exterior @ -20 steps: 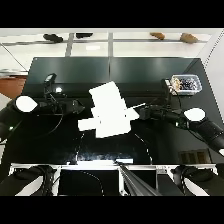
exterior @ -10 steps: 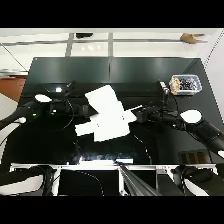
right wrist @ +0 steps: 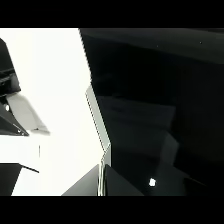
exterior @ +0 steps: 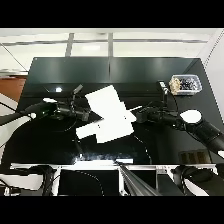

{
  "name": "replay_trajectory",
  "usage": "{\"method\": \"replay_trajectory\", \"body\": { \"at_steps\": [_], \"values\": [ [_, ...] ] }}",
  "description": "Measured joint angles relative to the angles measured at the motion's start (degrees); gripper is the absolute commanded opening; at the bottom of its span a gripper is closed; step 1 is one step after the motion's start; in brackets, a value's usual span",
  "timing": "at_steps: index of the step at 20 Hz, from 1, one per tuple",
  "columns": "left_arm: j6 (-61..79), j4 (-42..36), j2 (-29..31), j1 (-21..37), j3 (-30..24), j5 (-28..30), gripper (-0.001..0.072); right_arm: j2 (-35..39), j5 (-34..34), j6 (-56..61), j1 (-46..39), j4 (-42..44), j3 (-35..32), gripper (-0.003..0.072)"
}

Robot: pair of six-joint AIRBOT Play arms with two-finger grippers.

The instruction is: Fold the box and place the chain.

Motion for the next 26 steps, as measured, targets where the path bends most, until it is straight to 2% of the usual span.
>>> {"method": "replay_trajectory", "body": {
  "at_steps": [5,8,9,11,12,17,18,19,20,21,26],
  "values": [
    [2.01,4.07,-1.66,0.68,0.92,-2.69,0.0270,0.00,0.13,0.07,0.00,-0.28,0.00,0.0040],
    [1.81,6.54,-2.69,0.57,2.12,-4.15,0.0266,0.00,0.15,0.37,0.00,-0.68,0.00,0.0040],
    [1.79,6.88,-2.89,0.57,2.49,-4.55,0.0240,0.00,0.15,0.44,0.00,-0.81,0.00,0.0040],
    [1.33,7.87,-3.10,0.57,3.26,-4.70,0.0133,0.00,0.09,0.50,0.00,-0.90,0.00,0.0040],
    [1.05,8.37,-3.21,0.57,3.72,-4.87,0.0045,0.00,0.09,0.63,0.00,-0.94,0.00,0.0040],
    [-0.33,10.62,-3.34,0.57,5.29,-5.55,0.0028,0.00,0.02,0.66,0.00,-1.05,0.00,0.0041],
    [-0.59,10.88,-3.34,0.57,5.46,-5.73,0.0027,0.00,0.04,0.66,0.00,-1.11,0.00,0.0102],
    [-0.74,10.93,-3.34,0.57,5.60,-5.84,0.0027,0.00,0.04,0.70,0.00,-1.14,0.00,0.0309],
    [-0.90,11.06,-3.34,0.57,5.75,-5.70,0.0027,0.00,0.11,0.72,-0.02,-1.29,0.00,0.0627],
    [-1.03,11.23,-3.34,0.57,5.92,-5.66,0.0026,0.00,0.42,0.72,-0.26,-1.64,0.00,0.0702],
    [-0.72,13.18,-1.51,0.26,6.36,-6.03,0.0022,2.49,4.22,0.79,-6.69,-9.51,2.51,0.0702]
  ]
}}
